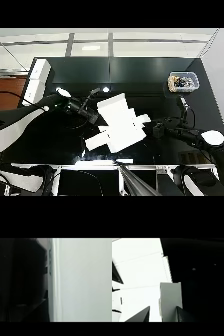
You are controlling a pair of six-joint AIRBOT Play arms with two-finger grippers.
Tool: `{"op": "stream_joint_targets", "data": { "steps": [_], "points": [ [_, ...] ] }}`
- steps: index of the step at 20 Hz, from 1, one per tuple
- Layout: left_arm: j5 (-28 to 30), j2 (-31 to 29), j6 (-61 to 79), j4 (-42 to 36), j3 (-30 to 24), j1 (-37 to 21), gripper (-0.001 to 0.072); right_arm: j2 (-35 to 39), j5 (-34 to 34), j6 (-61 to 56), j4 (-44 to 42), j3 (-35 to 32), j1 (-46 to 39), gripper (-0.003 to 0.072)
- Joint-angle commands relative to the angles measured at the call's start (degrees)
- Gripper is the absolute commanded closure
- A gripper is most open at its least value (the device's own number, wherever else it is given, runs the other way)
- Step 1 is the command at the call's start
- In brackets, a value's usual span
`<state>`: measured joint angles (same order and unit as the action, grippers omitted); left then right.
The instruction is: Fold the box and place the chain.
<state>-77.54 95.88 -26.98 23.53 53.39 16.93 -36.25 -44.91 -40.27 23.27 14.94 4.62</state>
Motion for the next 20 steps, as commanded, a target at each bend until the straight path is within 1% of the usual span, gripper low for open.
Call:
{"op": "stream_joint_targets", "data": {
  "steps": [1,2,4,6,7,9,12,13,14,15,16,18,20],
  "points": [
    [0.8,-0.5,-2.1,2.5,1.3,0.0,0.0683,0.0,-0.1,0.0,3.7,1.7,-0.6,0.0291],
    [0.9,-0.9,-3.7,4.4,2.2,0.0,0.0683,0.0,-0.5,0.0,6.9,3.3,-1.2,0.0291],
    [1.4,-2.9,-4.4,7.9,3.1,0.1,0.0684,0.0,-1.8,0.0,16.4,7.8,-2.7,0.0291],
    [3.2,-6.4,-4.7,9.5,3.1,0.1,0.0684,0.0,-2.3,-1.4,25.7,12.3,-4.3,0.0291],
    [4.4,-8.6,-4.3,9.5,3.1,0.1,0.0684,0.0,-1.1,-4.2,27.7,13.4,-5.1,0.0291],
    [8.1,-13.1,-2.4,10.7,3.1,0.5,0.0684,0.0,1.3,-8.6,28.0,14.1,-6.8,0.0291],
    [15.8,-19.8,2.4,15.6,2.9,3.8,0.0683,0.0,0.4,-9.0,28.5,14.1,-7.5,0.0291],
    [16.5,-20.6,5.9,17.5,3.0,5.4,0.0681,0.0,0.1,-9.0,29.0,14.1,-7.5,0.0291],
    [16.4,-20.5,10.5,21.0,3.0,7.0,0.0681,0.0,0.0,-9.0,29.2,14.1,-7.4,0.0292],
    [16.4,-20.2,11.8,25.1,3.0,8.7,0.0681,0.0,0.2,-9.0,29.2,14.1,-7.4,0.0293],
    [16.2,-19.7,11.8,27.4,3.0,10.0,0.0681,0.0,0.2,-9.0,29.1,14.1,-7.4,0.0310],
    [16.4,-18.7,12.2,27.0,2.6,12.2,0.0681,0.0,0.0,-9.0,29.3,14.1,-7.4,0.0311],
    [19.1,-18.4,16.3,25.9,1.0,13.8,0.0683,0.0,0.1,-9.0,29.3,14.1,-7.4,0.0311]
  ]
}}
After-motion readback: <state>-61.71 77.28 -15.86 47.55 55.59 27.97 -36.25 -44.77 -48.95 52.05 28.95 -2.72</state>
